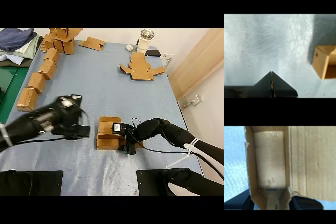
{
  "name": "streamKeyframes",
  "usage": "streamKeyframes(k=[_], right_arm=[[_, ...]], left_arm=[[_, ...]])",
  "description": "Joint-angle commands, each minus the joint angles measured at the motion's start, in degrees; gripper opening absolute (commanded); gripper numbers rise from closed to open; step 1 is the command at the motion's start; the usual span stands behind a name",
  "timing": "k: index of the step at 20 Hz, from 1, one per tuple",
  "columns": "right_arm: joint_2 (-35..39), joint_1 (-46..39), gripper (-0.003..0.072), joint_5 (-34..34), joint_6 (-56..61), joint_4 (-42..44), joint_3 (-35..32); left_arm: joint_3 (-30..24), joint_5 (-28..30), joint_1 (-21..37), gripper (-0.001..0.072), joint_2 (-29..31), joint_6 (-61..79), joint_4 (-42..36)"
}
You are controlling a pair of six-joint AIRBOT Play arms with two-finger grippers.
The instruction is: Fold the box.
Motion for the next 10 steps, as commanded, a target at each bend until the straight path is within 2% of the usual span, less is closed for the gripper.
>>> streamKeyframes(k=[1,2,3,4,5,6,7,8,10], right_arm=[[0.0,0.0,0.0501,0.0,0.0,0.0,0.0],[0.0,0.0,0.0501,0.0,0.0,0.0,0.0],[0.0,0.0,0.0501,0.0,0.0,0.0,0.0],[0.0,0.0,0.0501,0.0,0.0,0.0,0.0],[0.0,0.0,0.0501,0.0,0.0,0.0,0.0],[0.0,0.0,0.0501,0.0,0.0,0.0,0.0],[0.0,0.0,0.0501,0.0,0.0,0.0,0.0],[0.0,0.0,0.0501,0.0,0.0,0.0,0.0],[0.0,0.0,0.0501,0.0,0.0,0.0,0.0]], left_arm=[[-10.7,15.4,16.1,0.0012,7.9,44.8,-32.6],[-13.0,15.5,22.0,0.0013,8.4,67.0,-47.7],[-14.5,14.2,26.7,0.0013,8.2,84.3,-57.8],[-15.3,14.4,29.6,0.0014,7.6,95.6,-61.2],[-15.7,15.8,31.5,0.0015,6.6,102.9,-60.8],[-15.7,17.1,32.2,0.0051,5.3,107.3,-59.6],[-15.7,18.2,32.1,0.0362,3.8,109.5,-59.1],[-15.7,20.2,31.6,0.0538,2.3,109.4,-59.4],[-15.7,24.7,29.5,0.0547,-0.5,111.2,-59.2]])
